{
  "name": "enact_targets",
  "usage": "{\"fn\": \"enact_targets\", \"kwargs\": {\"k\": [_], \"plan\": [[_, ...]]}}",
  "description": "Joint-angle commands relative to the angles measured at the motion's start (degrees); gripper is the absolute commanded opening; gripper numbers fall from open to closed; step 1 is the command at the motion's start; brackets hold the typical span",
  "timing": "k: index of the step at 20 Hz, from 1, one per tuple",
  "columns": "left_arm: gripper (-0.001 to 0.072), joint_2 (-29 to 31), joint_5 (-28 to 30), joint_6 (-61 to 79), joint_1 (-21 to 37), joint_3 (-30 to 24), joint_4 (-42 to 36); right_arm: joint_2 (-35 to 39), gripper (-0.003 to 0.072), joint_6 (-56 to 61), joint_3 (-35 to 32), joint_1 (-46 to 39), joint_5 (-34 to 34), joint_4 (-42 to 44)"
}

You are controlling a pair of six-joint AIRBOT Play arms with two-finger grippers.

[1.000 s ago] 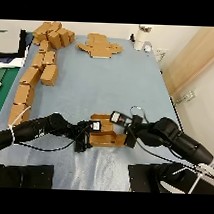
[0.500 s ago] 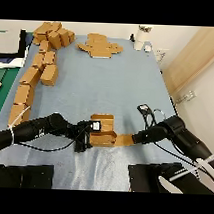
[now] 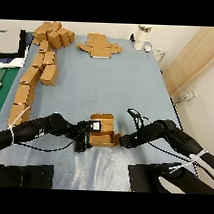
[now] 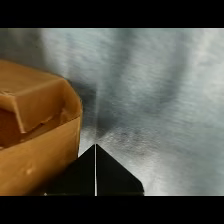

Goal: Fold the box.

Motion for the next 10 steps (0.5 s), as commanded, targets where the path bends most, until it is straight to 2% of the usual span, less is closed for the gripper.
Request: {"fn": "enact_targets", "kwargs": {"k": [1,4,6,10], "plan": [[0.047,0.0,0.0,0.0,0.0,0.0,0.0,0.6,0.0004,-0.4,2.4,1.9,0.1,1.7],[0.0471,0.0,0.0,0.0,0.0,0.0,0.0,0.7,0.0011,-0.4,4.0,1.8,0.6,1.7],[0.047,0.0,0.0,0.0,0.0,0.0,0.0,0.7,0.0237,-0.4,4.6,1.8,1.2,1.7],[0.047,0.0,0.0,0.0,0.0,0.0,0.0,0.7,0.0245,-0.4,7.2,1.8,0.6,1.7]]}}
